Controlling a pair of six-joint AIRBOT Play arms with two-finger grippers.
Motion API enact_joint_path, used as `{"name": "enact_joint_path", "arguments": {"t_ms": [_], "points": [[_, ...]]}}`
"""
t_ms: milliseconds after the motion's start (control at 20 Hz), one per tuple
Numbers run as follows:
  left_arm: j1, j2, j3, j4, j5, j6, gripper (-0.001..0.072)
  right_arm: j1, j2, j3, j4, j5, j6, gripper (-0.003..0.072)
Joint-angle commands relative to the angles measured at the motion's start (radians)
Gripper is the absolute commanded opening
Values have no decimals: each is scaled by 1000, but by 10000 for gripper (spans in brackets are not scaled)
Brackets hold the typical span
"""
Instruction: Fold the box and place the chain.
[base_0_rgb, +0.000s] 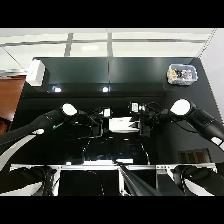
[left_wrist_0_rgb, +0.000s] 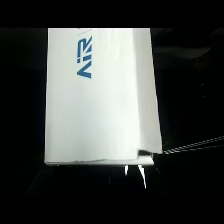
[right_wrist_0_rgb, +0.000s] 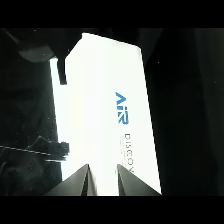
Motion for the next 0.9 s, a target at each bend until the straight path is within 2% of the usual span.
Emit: {"name": "enact_joint_path", "arguments": {"t_ms": [0,850], "points": [[-1,-1,0,1,0,2,373,0,0,0,-2,-20,22,176],[-1,-1,0,1,0,2,373,0,23,10,-1,16,77,178]]}}
